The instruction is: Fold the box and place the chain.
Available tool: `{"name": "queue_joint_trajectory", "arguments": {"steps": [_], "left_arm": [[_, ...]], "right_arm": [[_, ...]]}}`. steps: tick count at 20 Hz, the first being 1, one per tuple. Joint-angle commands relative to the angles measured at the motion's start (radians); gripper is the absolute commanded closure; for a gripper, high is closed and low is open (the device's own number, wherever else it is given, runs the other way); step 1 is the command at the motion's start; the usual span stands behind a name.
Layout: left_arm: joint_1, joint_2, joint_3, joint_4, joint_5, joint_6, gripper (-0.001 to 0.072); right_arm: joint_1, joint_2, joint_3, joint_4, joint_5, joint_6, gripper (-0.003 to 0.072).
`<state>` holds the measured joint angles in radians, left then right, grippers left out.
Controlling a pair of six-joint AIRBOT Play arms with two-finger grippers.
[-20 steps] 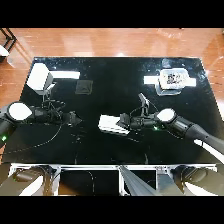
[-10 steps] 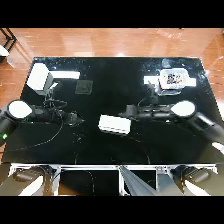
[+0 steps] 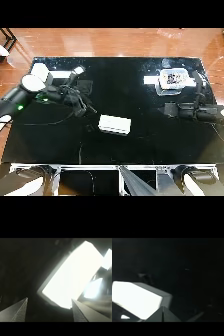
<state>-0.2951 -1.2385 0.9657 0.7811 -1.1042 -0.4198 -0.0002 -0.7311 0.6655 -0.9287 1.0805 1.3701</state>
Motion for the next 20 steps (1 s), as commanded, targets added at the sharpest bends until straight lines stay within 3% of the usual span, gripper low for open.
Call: {"name": "queue_joint_trajectory", "arguments": {"steps": [1,3,6,11,20], "left_arm": [[-0.133,-0.088,0.047,-0.011,0.109,0.338,0.0064],[-0.220,-0.117,0.047,0.056,0.188,0.368,0.0066],[-0.290,-0.155,0.047,0.047,0.182,0.414,0.0070],[-0.295,-0.179,0.047,0.021,0.132,0.552,0.0072],[-0.294,-0.190,0.046,0.023,0.124,0.409,0.0071]], "right_arm": [[-0.061,0.021,-0.024,-0.082,0.008,0.014,0.0665],[-0.061,0.021,-0.041,-0.086,-0.017,0.014,0.0665],[-0.061,0.021,-0.063,-0.086,-0.022,0.014,0.0665],[-0.060,0.021,-0.067,-0.085,-0.023,0.014,0.0665],[-0.060,0.021,-0.068,-0.085,-0.023,0.014,0.0665]]}}
